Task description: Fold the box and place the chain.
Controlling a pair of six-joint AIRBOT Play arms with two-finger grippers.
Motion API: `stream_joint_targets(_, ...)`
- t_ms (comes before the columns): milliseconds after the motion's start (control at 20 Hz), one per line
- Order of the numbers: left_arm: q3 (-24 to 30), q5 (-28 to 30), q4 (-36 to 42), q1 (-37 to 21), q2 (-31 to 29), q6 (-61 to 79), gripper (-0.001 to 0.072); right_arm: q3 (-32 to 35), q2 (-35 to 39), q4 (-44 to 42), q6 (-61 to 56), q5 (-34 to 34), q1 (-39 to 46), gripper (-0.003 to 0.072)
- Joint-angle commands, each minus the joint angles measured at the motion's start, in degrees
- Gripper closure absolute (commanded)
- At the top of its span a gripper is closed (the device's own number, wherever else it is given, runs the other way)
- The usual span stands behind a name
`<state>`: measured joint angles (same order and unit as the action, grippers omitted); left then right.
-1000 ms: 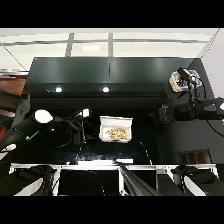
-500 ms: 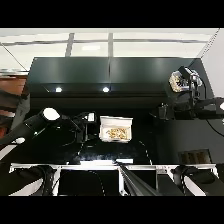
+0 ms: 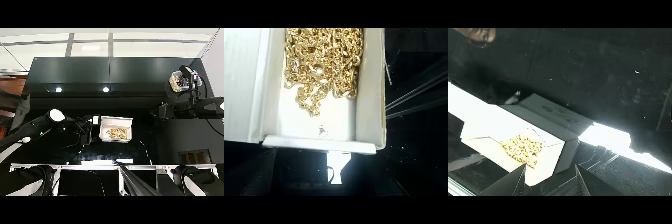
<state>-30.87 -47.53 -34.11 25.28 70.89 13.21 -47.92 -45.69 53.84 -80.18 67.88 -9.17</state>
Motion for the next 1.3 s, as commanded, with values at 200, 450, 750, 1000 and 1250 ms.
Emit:
stream_joint_targets(200, -0.04, 2.12, 2.69, 1.11, 0.17, 1.68, -0.0002, 0.02, 0.04, -0.04, -0.2, -1.29, 0.02, 0.0305)
stream_joint_targets(450, -0.04, 2.8, 3.34, 3.17, 0.17, 4.57, -0.0001, 0.02, 0.04, -0.02, -0.24, -1.31, 0.02, 0.0305)
stream_joint_targets(750, -0.22, 5.11, 3.32, 3.58, 0.17, 4.57, -0.0002, 0.02, 0.04, -0.02, -1.01, -1.29, 0.02, 0.0305)
stream_joint_targets(1000, -2.25, 1.44, 2.19, 3.58, 0.17, 0.76, 0.0, 0.02, 0.04, -0.26, -2.36, -1.25, 0.0, 0.0305)
stream_joint_targets(1250, -3.74, 0.98, 1.55, 3.63, 1.53, 1.53, 0.0001, 0.02, 0.04, -0.31, -3.61, -1.25, 0.0, 0.0306)
